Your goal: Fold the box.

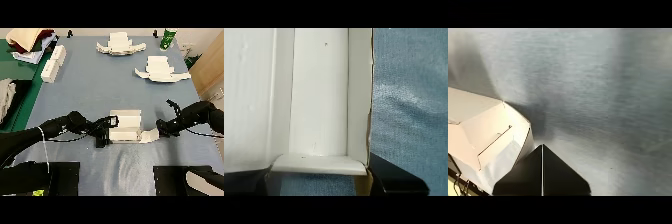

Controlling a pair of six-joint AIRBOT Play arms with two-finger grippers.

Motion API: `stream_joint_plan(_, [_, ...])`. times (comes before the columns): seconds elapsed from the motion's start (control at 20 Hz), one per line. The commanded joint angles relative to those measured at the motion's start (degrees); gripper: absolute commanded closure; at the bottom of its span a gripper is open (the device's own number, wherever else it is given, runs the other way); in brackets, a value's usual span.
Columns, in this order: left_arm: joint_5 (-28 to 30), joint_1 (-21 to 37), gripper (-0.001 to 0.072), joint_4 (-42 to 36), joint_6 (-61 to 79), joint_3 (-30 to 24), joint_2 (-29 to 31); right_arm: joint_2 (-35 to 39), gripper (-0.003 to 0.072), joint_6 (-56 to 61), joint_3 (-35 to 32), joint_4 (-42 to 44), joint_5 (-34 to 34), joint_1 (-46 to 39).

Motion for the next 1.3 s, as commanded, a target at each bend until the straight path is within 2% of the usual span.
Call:
stream_joint_plan(0.0, [0.00,-0.02,0.0184,0.02,0.00,0.02,0.04,-0.07,0.0682,-0.61,-0.79,1.01,0.92,3.65])
stream_joint_plan(0.2, [0.02,-0.02,0.0184,0.02,0.00,0.02,0.04,-0.02,0.0672,-0.57,2.27,1.01,0.70,6.36])
stream_joint_plan(0.25, [0.02,-0.02,0.0184,0.00,0.00,0.02,0.04,0.02,0.0558,-0.52,3.61,1.03,0.33,6.69])
stream_joint_plan(0.3, [-0.02,-0.02,0.0184,0.02,0.00,0.02,0.04,0.02,0.0320,-0.31,4.72,1.05,-0.11,6.93])
stream_joint_plan(0.35, [0.02,-0.02,0.0184,0.00,0.00,0.02,0.04,0.02,0.0263,0.15,5.62,1.07,-0.37,7.04])
stream_joint_plan(0.75, [0.02,-0.02,0.0184,0.00,0.00,0.02,0.04,0.37,0.0257,0.13,7.04,2.97,-5.07,10.58])
stream_joint_plan(0.8, [0.02,-0.02,0.0184,0.02,0.00,0.02,0.04,0.39,0.0201,0.13,7.10,3.13,-4.90,11.69])
stream_joint_plan(1.0, [0.04,-0.02,0.0184,0.00,0.00,0.02,0.04,0.28,0.0197,2.10,7.10,1.49,1.62,17.73])
stream_joint_plan(1.1, [0.02,-0.02,0.0184,0.02,0.00,0.02,0.04,0.24,0.0197,7.76,7.15,-2.71,6.62,22.34])
stream_joint_plan(1.25, [0.02,-0.02,0.0184,0.02,0.00,0.02,0.04,0.20,0.0198,20.39,8.61,-16.55,9.90,29.83])
